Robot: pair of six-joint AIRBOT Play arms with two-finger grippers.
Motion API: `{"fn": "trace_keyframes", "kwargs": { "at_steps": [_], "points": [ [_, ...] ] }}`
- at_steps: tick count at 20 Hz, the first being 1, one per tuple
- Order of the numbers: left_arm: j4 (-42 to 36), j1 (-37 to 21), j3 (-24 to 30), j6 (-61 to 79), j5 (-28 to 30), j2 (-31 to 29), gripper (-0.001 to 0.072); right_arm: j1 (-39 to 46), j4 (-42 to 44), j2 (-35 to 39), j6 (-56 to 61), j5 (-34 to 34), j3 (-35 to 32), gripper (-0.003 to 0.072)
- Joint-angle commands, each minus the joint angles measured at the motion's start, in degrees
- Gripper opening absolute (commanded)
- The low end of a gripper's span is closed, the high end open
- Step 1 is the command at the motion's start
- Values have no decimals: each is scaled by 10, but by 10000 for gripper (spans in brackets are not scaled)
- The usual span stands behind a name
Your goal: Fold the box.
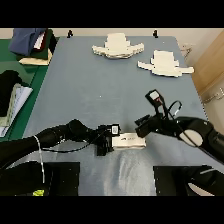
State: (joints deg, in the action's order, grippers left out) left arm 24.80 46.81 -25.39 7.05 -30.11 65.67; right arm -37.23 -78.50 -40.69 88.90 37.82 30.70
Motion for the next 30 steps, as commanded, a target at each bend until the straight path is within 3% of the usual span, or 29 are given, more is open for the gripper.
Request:
{"fn": "trace_keyframes", "kwargs": {
  "at_steps": [1, 7, 12, 15, 20, 24, 27, 30],
  "points": [
    [0, 0, 0, 0, 20, 0, 525, 67, -68, -51, 118, 162, 107, 4],
    [-2, -1, 0, -15, 31, 0, 526, 102, -107, -96, 271, 177, 144, 4],
    [-1, -3, -5, -53, 48, -13, 525, 105, -111, -144, 298, 177, 144, 4],
    [7, -45, -5, -107, 84, -48, 525, 105, -145, -159, 330, 175, 144, 4],
    [26, -235, -6, -161, 148, -89, 525, 105, -180, -165, 350, 172, 144, 4],
    [26, -434, -26, -161, 204, -62, 526, 105, -203, -165, 363, 169, 144, 4],
    [20, -552, -109, -173, 178, 21, 526, 105, -203, -165, 374, 158, 144, 4],
    [20, -595, -226, -176, 146, 123, 525, 105, -205, -165, 378, 156, 144, 4]
  ]
}}
